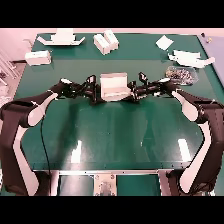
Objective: Fold the box and place the chain.
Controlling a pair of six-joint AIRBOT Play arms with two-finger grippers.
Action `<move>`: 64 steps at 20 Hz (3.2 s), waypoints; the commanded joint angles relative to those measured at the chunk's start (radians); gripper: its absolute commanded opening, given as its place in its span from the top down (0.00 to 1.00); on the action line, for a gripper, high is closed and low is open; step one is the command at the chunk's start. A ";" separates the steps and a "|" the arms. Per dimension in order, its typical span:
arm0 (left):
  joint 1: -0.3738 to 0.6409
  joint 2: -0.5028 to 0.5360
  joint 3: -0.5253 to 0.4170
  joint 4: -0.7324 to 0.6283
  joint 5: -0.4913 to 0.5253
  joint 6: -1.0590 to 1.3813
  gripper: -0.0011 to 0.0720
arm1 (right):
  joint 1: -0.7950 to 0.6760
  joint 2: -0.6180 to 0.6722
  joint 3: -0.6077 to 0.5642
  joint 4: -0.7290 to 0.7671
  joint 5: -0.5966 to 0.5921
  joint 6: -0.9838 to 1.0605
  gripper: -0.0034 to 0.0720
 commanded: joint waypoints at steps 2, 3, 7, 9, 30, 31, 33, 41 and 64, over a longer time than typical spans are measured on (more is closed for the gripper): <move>0.000 -0.001 0.000 0.000 0.000 0.000 0.27 | 0.001 0.000 0.000 0.000 0.000 0.000 0.23; 0.000 -0.001 0.001 0.000 0.000 0.000 0.27 | 0.000 0.000 0.000 0.000 0.000 0.000 0.23; 0.000 -0.001 0.000 0.000 0.001 0.000 0.27 | -0.006 0.002 0.001 -0.025 0.000 0.020 0.00; 0.000 -0.001 0.000 0.000 0.001 0.000 0.27 | -0.011 0.002 0.001 -0.066 0.002 0.025 0.00; 0.000 -0.001 0.000 0.000 0.002 0.000 0.27 | -0.186 0.176 0.006 0.174 0.193 0.243 0.93; 0.000 -0.001 0.000 0.000 0.002 0.000 0.27 | -0.172 0.176 0.007 0.176 0.177 0.303 0.93; 0.000 -0.001 0.001 0.000 0.002 0.000 0.27 | -0.130 0.175 0.007 0.149 0.139 0.351 0.93; 0.000 -0.001 0.000 0.000 0.001 0.000 0.27 | 0.003 0.153 0.132 -0.100 0.000 0.489 0.93; 0.000 -0.001 0.000 0.000 0.000 -0.002 0.27 | 0.002 -0.035 0.321 -0.272 -0.025 0.684 0.93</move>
